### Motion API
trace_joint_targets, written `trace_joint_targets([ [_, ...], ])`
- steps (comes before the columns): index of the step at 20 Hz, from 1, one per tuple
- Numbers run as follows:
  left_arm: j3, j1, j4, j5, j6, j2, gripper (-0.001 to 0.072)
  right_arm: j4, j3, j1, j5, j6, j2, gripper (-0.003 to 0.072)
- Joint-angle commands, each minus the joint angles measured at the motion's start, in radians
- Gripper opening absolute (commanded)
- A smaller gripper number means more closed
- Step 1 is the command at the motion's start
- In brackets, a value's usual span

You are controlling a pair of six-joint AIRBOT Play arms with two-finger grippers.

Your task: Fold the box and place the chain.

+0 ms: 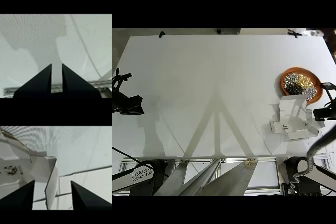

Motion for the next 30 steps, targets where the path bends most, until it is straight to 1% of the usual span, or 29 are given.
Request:
trace_joint_targets([
  [1, 0.0, 0.001, 0.001, 0.0, 0.0, 0.001, 0.0136, -0.004, 0.0, -0.001, 0.051, 0.006, -0.066, 0.0368],
  [3, 0.0, 0.001, 0.0, 0.0, 0.0, 0.001, 0.0136, -0.005, 0.0, -0.001, 0.089, 0.022, -0.08, 0.0041],
  [5, 0.0, 0.001, 0.0, 0.0, 0.0, 0.001, 0.0136, -0.005, 0.0, 0.0, 0.147, 0.022, -0.08, 0.0011],
  [7, 0.0, 0.001, 0.0, 0.0, 0.0, 0.001, 0.0136, 0.039, 0.0, 0.0, 0.202, 0.021, -0.072, 0.0011],
  [10, 0.0, 0.001, 0.0, 0.0, 0.0, 0.001, 0.0136, 0.223, 0.0, 0.061, 0.205, -0.06, 0.005, 0.001],
  [15, 0.0, 0.001, 0.0, 0.0, 0.0, 0.001, 0.0136, 0.478, -0.002, 0.317, 0.095, -0.085, 0.169, 0.0009],
  [18, 0.0, 0.001, 0.0, 0.0, 0.0, 0.001, 0.0136, 0.607, -0.007, 0.457, 0.003, -0.072, 0.203, 0.0009],
  [20, 0.0, 0.001, 0.0, 0.0, 0.0, 0.001, 0.0136, 0.634, -0.035, 0.549, -0.08, -0.029, 0.204, 0.0009],
  [23, 0.0, 0.001, 0.0, 0.0, 0.0, 0.001, 0.0136, 0.634, -0.116, 0.687, -0.235, 0.041, 0.204, 0.0009],
  [27, 0.0, 0.001, 0.001, 0.0, 0.0, 0.001, 0.0136, 0.63, -0.191, 0.826, -0.423, 0.129, 0.204, 0.0009],
  [30, 0.0, 0.0, 0.0, 0.001, 0.0, 0.001, 0.0136, 0.631, -0.197, 0.856, -0.47, 0.158, 0.203, 0.0009],
])
